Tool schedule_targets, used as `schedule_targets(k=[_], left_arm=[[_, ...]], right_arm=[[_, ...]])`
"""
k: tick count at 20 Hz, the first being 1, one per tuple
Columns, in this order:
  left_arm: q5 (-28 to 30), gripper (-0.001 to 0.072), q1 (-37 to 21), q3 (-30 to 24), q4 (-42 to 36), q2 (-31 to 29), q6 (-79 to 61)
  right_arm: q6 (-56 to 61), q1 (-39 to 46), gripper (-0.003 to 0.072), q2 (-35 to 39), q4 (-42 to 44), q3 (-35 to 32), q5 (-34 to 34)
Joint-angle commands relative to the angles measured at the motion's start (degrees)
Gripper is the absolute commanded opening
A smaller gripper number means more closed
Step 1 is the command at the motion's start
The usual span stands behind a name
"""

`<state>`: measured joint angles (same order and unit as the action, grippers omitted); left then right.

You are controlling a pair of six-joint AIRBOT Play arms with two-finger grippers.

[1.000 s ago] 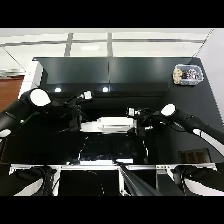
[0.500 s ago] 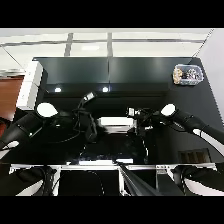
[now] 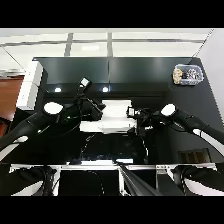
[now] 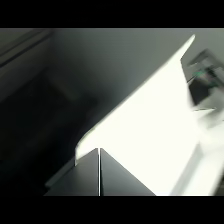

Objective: Fold the box and place the chain.

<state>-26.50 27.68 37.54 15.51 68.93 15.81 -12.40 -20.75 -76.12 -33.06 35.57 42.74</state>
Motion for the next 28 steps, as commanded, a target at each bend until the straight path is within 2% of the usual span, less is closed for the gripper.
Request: schedule_targets(k=[1,4,5,8,13,15,18,20,22,24,25,26,27,28], left_arm=[[-2.16,0.0023,-0.02,4.42,9.99,6.01,5.11],[-9.14,0.0023,-0.02,10.1,28.68,10.75,22.05],[-11.76,0.0023,-0.02,11.5,32.72,12.0,25.46],[-18.67,0.0024,-0.02,13.53,33.46,15.13,24.87],[-18.69,0.0023,-0.55,15.5,33.55,15.69,24.9],[-21.79,0.0022,-2.05,17.86,33.75,14.38,24.92],[-25.66,0.0022,-6.56,18.12,36.22,8.28,26.16],[-26.21,0.0022,-10.91,14.91,36.74,3.69,26.64],[-25.18,0.0022,-15.13,8.79,32.09,-0.61,23.17],[-28.85,0.0022,-16.44,2.73,25.83,-4.09,6.58],[-31.15,0.0023,-16.04,0.68,25.81,-4.83,-0.52],[-32.87,0.0109,-15.5,-0.94,26.67,-4.9,-6.14],[-31.67,0.0439,-14.64,-2.29,27.67,-4.83,-9.29],[-28.55,0.072,-13.66,-3.3,28.7,-4.79,-10.29]], right_arm=[[0.0,-0.07,0.0238,-0.04,0.0,0.0,0.0],[0.0,-0.07,0.0238,-0.04,0.0,0.02,0.0],[0.0,-0.07,0.0238,-0.04,0.0,0.02,0.0],[0.0,-0.07,0.0238,-0.04,0.0,0.0,0.0],[0.0,-0.07,0.0238,-0.04,0.0,0.0,0.0],[0.0,-0.07,0.0239,-0.04,0.0,0.02,0.0],[0.0,-0.07,0.0239,-0.04,0.0,0.0,0.0],[0.0,-0.07,0.0238,-0.04,0.0,0.0,0.0],[0.0,-0.07,0.0238,-0.04,0.0,0.02,0.0],[0.0,-0.07,0.0239,-0.04,0.0,0.0,-0.02],[0.0,-0.07,0.0238,-0.04,0.0,0.0,-0.02],[0.0,-0.07,0.0238,-0.04,0.0,0.0,-0.02],[0.0,-0.07,0.0238,-0.04,0.02,0.0,-0.02],[0.0,-0.07,0.0239,-0.04,0.0,0.02,-0.02]])
